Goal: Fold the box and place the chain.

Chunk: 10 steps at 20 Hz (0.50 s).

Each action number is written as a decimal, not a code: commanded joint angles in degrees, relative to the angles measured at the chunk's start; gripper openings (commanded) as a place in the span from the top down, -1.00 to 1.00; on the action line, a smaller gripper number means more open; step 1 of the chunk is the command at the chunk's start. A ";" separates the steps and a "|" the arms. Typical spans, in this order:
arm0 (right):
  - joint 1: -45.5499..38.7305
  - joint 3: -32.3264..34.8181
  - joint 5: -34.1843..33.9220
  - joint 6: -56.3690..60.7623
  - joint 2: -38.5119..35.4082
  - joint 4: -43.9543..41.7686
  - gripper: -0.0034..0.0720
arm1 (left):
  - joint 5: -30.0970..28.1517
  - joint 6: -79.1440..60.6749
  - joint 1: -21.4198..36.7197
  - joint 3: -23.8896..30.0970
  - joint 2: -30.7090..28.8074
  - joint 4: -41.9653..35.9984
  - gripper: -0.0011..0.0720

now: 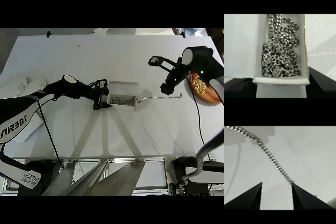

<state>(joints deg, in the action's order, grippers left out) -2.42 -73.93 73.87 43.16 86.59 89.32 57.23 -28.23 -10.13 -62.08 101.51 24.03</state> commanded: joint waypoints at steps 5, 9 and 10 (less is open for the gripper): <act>-0.63 0.02 0.24 -3.23 8.33 -0.98 -0.18 | 0.00 -0.02 0.02 0.00 -0.04 0.02 0.15; -0.63 0.02 -0.57 -5.55 9.70 -1.05 -0.17 | 0.00 -0.02 0.02 0.00 -0.04 0.02 0.15; -0.63 0.02 -1.66 -5.55 9.88 -1.03 -0.17 | 0.00 0.00 0.02 0.00 -0.04 0.02 0.15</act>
<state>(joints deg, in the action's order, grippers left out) -3.01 -73.93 73.73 38.89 95.35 88.40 57.23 -28.23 -10.13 -62.08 101.51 24.03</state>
